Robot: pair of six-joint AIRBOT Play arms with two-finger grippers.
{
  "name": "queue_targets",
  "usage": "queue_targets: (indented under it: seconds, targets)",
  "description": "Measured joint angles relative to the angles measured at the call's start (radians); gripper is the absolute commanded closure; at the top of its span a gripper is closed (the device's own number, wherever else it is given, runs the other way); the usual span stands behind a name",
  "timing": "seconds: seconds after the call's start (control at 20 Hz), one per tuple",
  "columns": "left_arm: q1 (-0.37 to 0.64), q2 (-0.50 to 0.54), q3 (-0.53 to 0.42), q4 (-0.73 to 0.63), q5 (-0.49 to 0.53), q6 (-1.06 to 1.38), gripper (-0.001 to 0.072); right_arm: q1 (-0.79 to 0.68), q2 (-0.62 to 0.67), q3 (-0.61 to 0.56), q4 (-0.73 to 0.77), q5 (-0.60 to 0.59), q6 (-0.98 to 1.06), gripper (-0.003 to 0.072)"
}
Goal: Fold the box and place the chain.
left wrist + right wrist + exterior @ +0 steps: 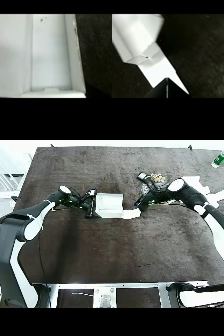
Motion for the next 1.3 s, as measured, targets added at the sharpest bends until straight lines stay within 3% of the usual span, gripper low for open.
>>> queue_targets:
  seconds: [0.5,0.65,0.7,0.75,1.2,1.3]
  targets:
    - [0.0,0.0,0.0,0.0,0.0,0.0,0.0231,-0.16,-0.029,-0.093,0.047,-0.007,0.354,0.0676]
    - [0.0,0.0,0.0,0.0,0.0,0.0,0.0231,-0.153,-0.082,-0.104,0.077,-0.022,0.378,0.0674]
    - [0.0,0.0,0.0,0.0,0.0,0.0,0.0231,-0.145,-0.101,-0.106,0.089,-0.025,0.383,0.0613]
    - [0.0,0.0,0.0,0.0,0.0,0.0,0.023,-0.135,-0.118,-0.107,0.1,-0.025,0.383,0.0599]
    - [0.0,0.0,0.0,0.0,0.0,0.0,0.0231,-0.025,-0.159,-0.109,0.285,-0.045,0.294,0.0591]
    - [0.0,0.0,0.0,0.0,0.0,0.0,0.023,-0.013,-0.142,-0.109,0.313,-0.041,0.28,0.0523]
